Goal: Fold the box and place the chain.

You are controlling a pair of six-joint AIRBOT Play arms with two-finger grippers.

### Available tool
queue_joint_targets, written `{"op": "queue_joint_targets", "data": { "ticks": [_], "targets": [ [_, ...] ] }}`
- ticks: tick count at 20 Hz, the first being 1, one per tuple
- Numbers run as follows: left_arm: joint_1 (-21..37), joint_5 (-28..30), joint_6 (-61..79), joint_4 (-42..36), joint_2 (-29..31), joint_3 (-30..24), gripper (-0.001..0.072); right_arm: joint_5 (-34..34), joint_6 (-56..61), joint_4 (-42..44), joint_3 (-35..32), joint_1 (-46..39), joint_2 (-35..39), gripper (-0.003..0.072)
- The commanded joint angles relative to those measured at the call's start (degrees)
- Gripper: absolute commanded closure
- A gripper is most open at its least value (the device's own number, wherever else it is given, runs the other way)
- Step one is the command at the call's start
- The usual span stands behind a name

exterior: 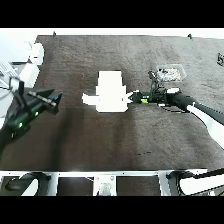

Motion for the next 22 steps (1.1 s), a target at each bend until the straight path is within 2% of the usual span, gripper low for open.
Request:
{"op": "queue_joint_targets", "data": {
  "ticks": [1,3,5,9,10,13,15,18,21,22],
  "targets": [
    [0.02,-9.79,-1.92,0.33,-20.85,13.99,0.0288,0.04,0.15,-0.20,0.17,0.33,-0.26,0.0684],
    [-0.17,-13.92,-7.72,4.37,-30.69,23.19,0.0288,0.04,0.15,-0.20,0.17,0.33,-0.26,0.0683],
    [-1.92,-14.73,-16.31,14.08,-38.62,33.18,0.0288,0.04,0.15,-0.20,0.17,0.31,-0.26,0.0683],
    [-6.78,-15.23,-36.68,33.18,-50.07,51.84,0.0288,0.02,0.13,-0.20,0.17,0.31,-0.26,0.0682],
    [-7.19,-17.42,-41.03,35.87,-52.70,56.17,0.0288,0.02,0.13,-0.20,0.17,0.31,-0.26,0.0683],
    [-7.34,-31.95,-47.54,38.93,-62.03,70.31,0.0287,0.02,0.11,-0.22,0.17,0.31,-0.26,0.0682],
    [-7.34,-36.26,-52.74,41.75,-67.19,77.31,0.0287,0.02,0.13,-0.22,0.17,0.28,-0.26,0.0682],
    [-7.37,-39.43,-57.18,45.03,-71.93,83.25,0.0287,0.02,0.09,-0.20,0.17,0.26,-0.26,0.0681],
    [-7.96,-39.87,-57.57,44.35,-73.50,84.00,0.0265,0.02,-0.04,-0.20,0.17,0.26,-0.26,0.0681],
    [-8.35,-40.02,-57.55,44.26,-73.75,83.97,0.0159,0.02,-0.02,-0.20,0.17,0.26,-0.26,0.0681]
  ]
}}
